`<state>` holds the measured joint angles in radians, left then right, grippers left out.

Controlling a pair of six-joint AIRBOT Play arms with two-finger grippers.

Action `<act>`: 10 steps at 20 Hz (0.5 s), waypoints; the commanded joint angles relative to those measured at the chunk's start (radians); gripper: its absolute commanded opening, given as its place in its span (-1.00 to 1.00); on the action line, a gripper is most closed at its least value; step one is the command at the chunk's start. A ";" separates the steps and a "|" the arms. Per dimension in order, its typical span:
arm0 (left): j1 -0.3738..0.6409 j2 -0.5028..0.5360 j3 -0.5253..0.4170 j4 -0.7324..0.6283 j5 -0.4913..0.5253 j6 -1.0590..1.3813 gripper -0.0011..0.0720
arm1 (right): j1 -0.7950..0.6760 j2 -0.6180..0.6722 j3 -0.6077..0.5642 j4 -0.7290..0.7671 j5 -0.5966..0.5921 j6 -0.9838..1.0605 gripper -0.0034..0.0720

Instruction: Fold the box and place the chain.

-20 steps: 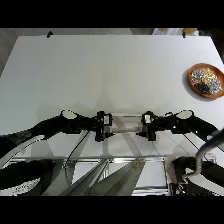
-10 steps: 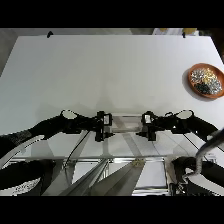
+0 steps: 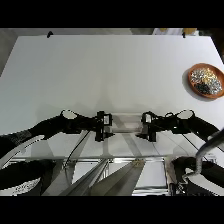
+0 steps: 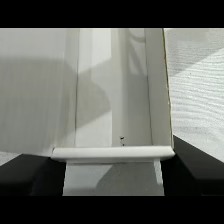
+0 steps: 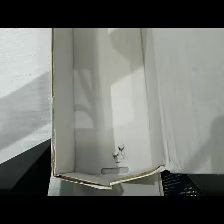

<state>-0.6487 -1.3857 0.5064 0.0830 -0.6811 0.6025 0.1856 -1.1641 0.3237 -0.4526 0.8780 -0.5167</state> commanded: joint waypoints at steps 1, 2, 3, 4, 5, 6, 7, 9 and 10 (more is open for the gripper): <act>-0.001 0.000 0.000 0.000 -0.001 0.000 -0.23 | 0.000 0.049 0.001 -0.140 0.001 0.258 0.93; -0.001 0.000 0.000 0.000 -0.001 0.000 -0.23 | 0.000 0.078 0.001 -0.228 0.000 0.375 0.92; -0.001 0.000 0.000 0.000 0.000 0.000 -0.23 | 0.000 0.104 0.000 -0.308 -0.001 0.480 0.90; -0.001 0.000 0.000 0.000 -0.001 0.000 -0.23 | 0.000 0.135 0.001 -0.381 0.000 0.569 0.90; -0.001 0.000 0.000 0.000 -0.001 0.000 -0.23 | 0.000 0.170 0.001 -0.437 0.002 0.632 0.85; -0.001 0.000 0.000 0.000 -0.001 0.000 -0.23 | 0.000 0.214 0.001 -0.481 0.002 0.685 0.82; -0.001 0.000 0.000 0.000 -0.001 0.000 -0.23 | 0.000 0.261 0.001 -0.515 0.001 0.716 0.82; -0.001 0.000 0.000 0.000 -0.001 0.000 -0.23 | 0.000 0.372 0.001 -0.563 -0.003 0.726 0.77; -0.001 0.000 0.000 0.000 0.000 0.000 -0.23 | 0.000 0.429 0.001 -0.565 -0.004 0.726 0.77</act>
<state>-0.6491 -1.3857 0.5064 0.0818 -0.6804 0.6025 0.1856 -0.8661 0.3237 -0.9150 0.8825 0.1116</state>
